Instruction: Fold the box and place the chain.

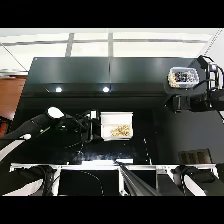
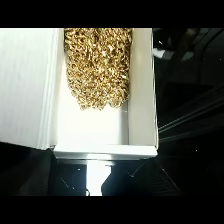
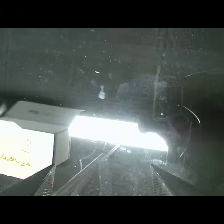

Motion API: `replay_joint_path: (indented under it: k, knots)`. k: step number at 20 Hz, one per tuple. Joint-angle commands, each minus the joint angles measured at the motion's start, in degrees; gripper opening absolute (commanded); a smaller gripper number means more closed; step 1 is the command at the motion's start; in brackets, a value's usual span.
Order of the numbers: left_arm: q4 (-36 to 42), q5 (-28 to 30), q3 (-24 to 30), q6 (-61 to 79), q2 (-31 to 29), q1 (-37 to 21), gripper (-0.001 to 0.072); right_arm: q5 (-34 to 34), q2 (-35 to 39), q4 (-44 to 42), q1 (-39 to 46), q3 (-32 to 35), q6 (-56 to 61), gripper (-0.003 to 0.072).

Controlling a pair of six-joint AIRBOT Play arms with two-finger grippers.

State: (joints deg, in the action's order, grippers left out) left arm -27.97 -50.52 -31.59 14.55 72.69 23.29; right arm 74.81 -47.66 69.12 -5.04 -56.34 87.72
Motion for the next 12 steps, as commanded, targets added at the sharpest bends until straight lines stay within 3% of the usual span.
replay_joint_path:
  k: [1,3,8,12]
  knots:
    - [-1.16,1.22,-0.11,-1.29,0.07,0.9,0.0611,-2.05,-0.02,0.22,0.02,0.76,-1.4,0.0705]
    - [-1.33,1.22,-0.13,-1.36,0.07,0.9,0.0473,-5.6,-0.13,1.46,-0.11,1.22,-2.97,0.0706]
    - [-1.4,1.22,-0.28,-1.51,0.07,0.85,0.047,-18.27,-5.11,-1.09,-6.47,1.31,-11.65,0.0706]
    - [-4.48,1.42,-2.32,-3.91,0.07,0.81,0.0394,-20.87,-13.92,-14.95,-8.39,0.87,-23.91,0.0704]
